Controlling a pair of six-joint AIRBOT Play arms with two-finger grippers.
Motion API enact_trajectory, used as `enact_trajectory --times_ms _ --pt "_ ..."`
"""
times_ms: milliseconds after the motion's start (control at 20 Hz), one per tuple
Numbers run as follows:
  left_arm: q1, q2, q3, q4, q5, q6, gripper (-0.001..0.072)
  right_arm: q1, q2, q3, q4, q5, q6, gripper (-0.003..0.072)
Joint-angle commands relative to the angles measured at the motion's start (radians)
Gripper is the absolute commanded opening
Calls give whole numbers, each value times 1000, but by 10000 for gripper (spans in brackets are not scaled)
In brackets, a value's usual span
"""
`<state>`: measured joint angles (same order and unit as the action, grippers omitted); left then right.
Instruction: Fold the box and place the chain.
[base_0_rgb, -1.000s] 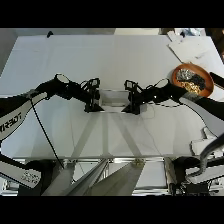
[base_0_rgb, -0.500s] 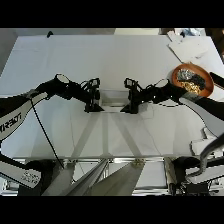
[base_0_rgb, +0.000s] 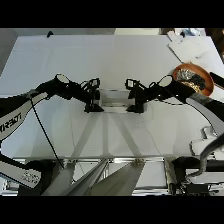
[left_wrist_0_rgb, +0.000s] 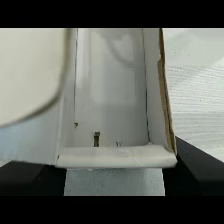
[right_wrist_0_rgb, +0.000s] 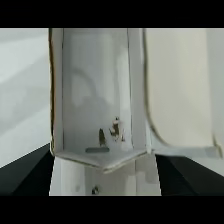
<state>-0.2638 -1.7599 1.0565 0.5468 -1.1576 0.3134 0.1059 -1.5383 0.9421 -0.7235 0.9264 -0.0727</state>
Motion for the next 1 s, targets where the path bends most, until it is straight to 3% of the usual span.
enact_trajectory --times_ms 0,150,200,300,400,450,700,950 --pt "0 -1 0 0 2 0 396 0 64 0 -132 0 109 648" --pt "0 -1 0 0 2 0 396 0 119 0 -228 4 210 641" --pt "0 -1 0 0 2 0 396 0 137 0 -249 10 247 559" --pt "0 -1 0 0 2 0 396 0 171 0 -247 43 298 283" --pt "0 -1 0 0 2 0 396 0 198 0 -201 90 323 68" --pt "0 -1 0 0 2 0 396 0 201 0 -145 111 330 13" --pt "0 -1 0 0 2 0 396 1 190 0 226 58 329 8" --pt "0 -1 0 0 2 0 396 1 91 0 290 -208 356 8"
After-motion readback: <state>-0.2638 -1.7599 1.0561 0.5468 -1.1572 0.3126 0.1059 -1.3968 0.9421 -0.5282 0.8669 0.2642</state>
